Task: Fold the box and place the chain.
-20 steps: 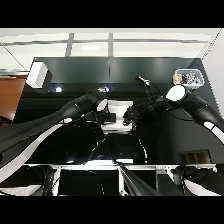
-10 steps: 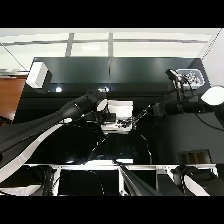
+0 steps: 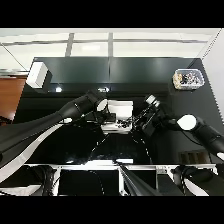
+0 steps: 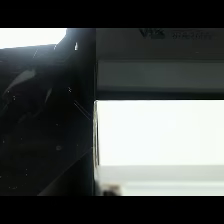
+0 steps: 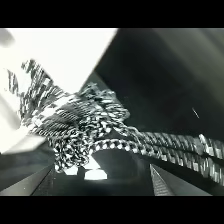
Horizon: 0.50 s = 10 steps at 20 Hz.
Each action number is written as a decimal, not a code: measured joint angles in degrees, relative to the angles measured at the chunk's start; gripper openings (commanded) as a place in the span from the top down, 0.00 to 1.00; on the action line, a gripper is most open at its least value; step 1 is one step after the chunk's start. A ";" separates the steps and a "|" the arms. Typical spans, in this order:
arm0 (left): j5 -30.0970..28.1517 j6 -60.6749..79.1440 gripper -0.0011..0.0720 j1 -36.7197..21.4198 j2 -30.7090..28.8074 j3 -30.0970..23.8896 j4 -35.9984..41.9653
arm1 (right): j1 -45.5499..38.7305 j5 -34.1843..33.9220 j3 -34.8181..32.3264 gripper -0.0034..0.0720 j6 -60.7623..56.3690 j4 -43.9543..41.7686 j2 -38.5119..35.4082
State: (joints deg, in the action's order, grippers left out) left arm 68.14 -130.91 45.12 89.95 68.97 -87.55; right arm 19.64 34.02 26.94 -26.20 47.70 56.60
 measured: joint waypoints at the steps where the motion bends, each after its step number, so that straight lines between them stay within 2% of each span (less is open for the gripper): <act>1: -0.02 0.00 0.95 0.00 0.00 0.00 0.00 | 0.72 -1.18 -0.22 0.04 5.42 -0.94 0.74; 3: -0.02 0.00 0.95 0.00 0.00 0.00 0.02 | 1.07 -2.23 -0.57 0.08 14.86 -3.02 2.14; 10: -0.04 0.00 0.95 0.00 0.00 0.00 0.02 | -1.46 0.87 -0.39 0.08 40.24 -17.99 7.82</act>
State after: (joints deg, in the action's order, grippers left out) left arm 68.10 -130.91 45.12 89.95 68.97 -87.53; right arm 18.17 34.89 26.55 14.04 29.71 64.42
